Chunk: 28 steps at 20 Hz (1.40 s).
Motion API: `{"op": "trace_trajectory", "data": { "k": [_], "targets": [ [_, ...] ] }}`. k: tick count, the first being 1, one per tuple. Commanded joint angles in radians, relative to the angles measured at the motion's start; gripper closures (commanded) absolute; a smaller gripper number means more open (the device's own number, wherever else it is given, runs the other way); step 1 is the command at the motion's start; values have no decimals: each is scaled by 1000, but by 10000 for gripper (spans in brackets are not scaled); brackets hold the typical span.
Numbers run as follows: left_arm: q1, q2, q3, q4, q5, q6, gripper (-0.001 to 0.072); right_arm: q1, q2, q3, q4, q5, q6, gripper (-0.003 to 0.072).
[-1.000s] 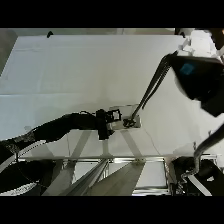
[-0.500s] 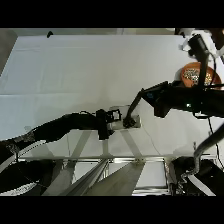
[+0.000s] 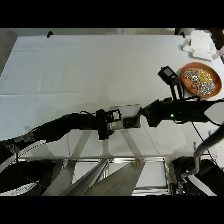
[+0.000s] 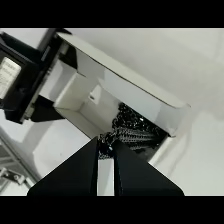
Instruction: Fold the box and place the chain.
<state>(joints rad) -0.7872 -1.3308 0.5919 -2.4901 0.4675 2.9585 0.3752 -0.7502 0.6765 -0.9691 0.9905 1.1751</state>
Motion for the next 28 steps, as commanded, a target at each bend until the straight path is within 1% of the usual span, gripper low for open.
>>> {"op": "trace_trajectory", "data": {
  "k": [1,5,8,11,13,18,20,21,23,25,28],
  "targets": [
    [0,0,0,0,0,0,378,1,-2,-111,64,-99,-46,678],
    [0,0,0,0,0,0,378,8,-28,-166,216,-181,-144,678],
    [0,0,0,0,0,0,378,62,-96,-174,227,-242,-145,678],
    [0,0,0,0,0,0,378,127,-189,-174,268,-328,-146,678],
    [0,0,0,0,0,0,378,152,-236,-174,274,-361,-145,676],
    [0,0,0,0,0,0,378,155,-256,-174,274,-410,-126,674],
    [0,0,0,0,0,0,378,156,-256,-174,274,-411,-126,671],
    [0,0,0,0,0,0,378,156,-255,-174,274,-409,-126,647],
    [0,0,0,0,0,0,378,155,-242,-174,274,-399,-126,484],
    [0,0,0,0,0,0,378,155,-200,-173,270,-396,-126,464],
    [0,0,0,0,0,0,378,153,-93,-168,266,-378,-126,465]
  ]
}}
